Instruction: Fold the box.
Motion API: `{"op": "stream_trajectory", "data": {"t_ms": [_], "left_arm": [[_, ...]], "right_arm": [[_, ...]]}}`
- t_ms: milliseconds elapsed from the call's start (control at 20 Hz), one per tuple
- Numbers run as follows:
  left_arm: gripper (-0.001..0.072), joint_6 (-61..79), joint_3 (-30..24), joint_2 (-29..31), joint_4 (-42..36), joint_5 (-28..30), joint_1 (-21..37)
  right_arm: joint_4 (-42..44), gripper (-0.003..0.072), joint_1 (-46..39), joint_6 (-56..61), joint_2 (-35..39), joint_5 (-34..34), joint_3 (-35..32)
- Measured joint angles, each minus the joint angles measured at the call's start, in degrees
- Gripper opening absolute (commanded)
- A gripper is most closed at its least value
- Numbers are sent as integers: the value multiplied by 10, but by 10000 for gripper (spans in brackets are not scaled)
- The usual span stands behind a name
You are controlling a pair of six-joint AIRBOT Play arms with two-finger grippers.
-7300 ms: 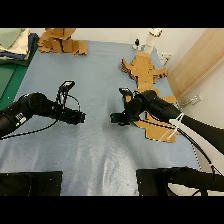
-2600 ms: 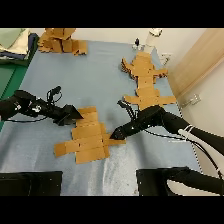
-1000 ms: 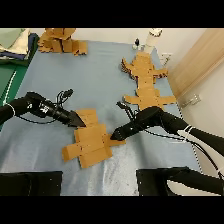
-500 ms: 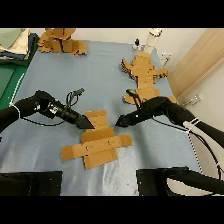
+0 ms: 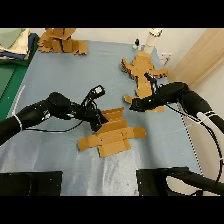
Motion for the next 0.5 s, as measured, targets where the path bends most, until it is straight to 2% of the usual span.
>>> {"op": "stream_trajectory", "data": {"t_ms": [250, 500], "left_arm": [[11, 84, -21, 28, -9, 59, -43], [11, 167, -47, 24, -24, 76, -53]], "right_arm": [[-21, 3, -4, 29, 0, 16, 3], [-25, 3, -4, 39, 0, 30, -4]]}}
